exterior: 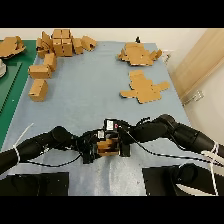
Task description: Fold the box.
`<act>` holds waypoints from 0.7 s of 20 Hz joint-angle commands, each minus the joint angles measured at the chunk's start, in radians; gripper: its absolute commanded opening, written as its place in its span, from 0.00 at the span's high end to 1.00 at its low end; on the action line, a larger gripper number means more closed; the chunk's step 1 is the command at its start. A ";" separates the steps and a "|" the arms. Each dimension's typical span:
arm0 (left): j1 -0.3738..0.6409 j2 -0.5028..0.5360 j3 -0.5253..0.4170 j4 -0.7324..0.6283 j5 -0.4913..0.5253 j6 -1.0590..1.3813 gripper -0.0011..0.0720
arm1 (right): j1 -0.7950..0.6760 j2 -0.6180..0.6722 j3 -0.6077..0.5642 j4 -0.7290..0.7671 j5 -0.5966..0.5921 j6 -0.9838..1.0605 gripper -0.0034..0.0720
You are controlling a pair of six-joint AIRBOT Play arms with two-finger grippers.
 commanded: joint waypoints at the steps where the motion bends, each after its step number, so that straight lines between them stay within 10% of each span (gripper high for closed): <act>1: 0.000 0.000 0.000 0.000 0.000 0.000 0.43 | 0.001 0.012 0.008 -0.005 -0.011 0.000 0.51; 14: 0.000 0.000 0.000 0.000 0.000 0.000 0.43 | 0.001 -0.002 0.005 -0.005 -0.092 0.021 0.65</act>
